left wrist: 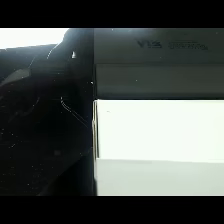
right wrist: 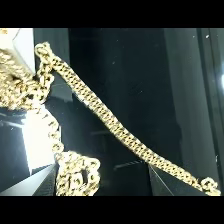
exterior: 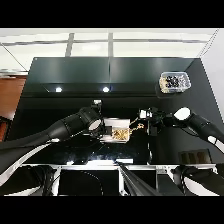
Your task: Fold the box and place the chain.
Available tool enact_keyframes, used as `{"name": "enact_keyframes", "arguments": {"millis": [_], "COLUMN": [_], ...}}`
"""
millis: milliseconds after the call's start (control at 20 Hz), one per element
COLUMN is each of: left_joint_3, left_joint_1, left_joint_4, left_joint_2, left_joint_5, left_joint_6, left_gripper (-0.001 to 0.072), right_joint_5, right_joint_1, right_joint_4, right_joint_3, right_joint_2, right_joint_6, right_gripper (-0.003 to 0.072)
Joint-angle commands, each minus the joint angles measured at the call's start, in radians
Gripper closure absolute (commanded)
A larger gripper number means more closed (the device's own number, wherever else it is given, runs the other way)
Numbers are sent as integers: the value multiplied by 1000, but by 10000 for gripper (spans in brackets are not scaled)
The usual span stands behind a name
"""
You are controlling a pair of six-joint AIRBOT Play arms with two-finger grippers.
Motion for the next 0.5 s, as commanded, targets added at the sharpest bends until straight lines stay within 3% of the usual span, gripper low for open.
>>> {"name": "enact_keyframes", "arguments": {"millis": [0, 450], "left_joint_3": [0, 0], "left_joint_1": [1, 1], "left_joint_4": [0, 0], "left_joint_2": [0, 0], "left_joint_5": [0, 0], "left_joint_6": [0, 0], "left_gripper": [684, 684], "right_joint_5": [-9, -31], "right_joint_1": [-16, -16], "right_joint_4": [2, 87], "right_joint_3": [18, 25], "right_joint_2": [-43, -60], "right_joint_6": [-38, 16], "right_gripper": [7, 8]}}
